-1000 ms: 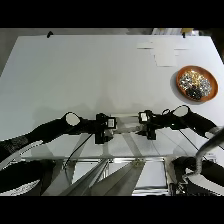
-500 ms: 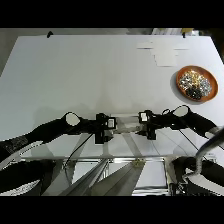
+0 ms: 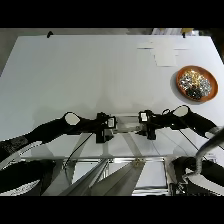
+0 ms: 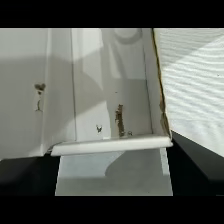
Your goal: Fold the box and place the chain.
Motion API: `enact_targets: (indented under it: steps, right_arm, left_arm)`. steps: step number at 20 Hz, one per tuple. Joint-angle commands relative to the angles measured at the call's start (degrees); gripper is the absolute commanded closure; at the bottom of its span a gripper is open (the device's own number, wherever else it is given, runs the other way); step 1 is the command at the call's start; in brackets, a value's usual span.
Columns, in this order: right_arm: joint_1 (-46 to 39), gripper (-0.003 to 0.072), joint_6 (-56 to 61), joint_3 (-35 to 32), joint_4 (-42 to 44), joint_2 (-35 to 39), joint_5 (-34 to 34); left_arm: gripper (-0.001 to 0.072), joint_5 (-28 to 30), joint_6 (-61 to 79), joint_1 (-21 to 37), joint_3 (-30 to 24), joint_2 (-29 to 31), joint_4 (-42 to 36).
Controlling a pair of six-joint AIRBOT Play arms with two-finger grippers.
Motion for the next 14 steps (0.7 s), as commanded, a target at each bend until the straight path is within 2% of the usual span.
enact_targets:
  steps: [1, 8, 12, 14]
  right_arm:
    - [0.0, 0.0288, 0.0, 0.0, -0.1, 0.0, 0.1]
    - [0.0, 0.0288, 0.0, 0.0, -0.1, 0.0, 0.1]
    - [0.0, 0.0288, 0.0, 0.0, -0.1, 0.0, 0.1]
    - [0.0, 0.0288, -0.1, 0.0, -0.1, 0.0, 0.1]
  left_arm:
    - [0.0015, 2.0, 0.2, 0.0, 0.1, -0.1, -1.4]
    - [0.0027, 1.7, 5.6, -0.1, 0.1, -0.7, -3.2]
    - [0.0274, 1.5, 7.6, -0.1, 0.1, -1.2, -4.3]
    - [0.0509, 1.5, 7.6, -0.1, 0.0, -1.2, -4.2]
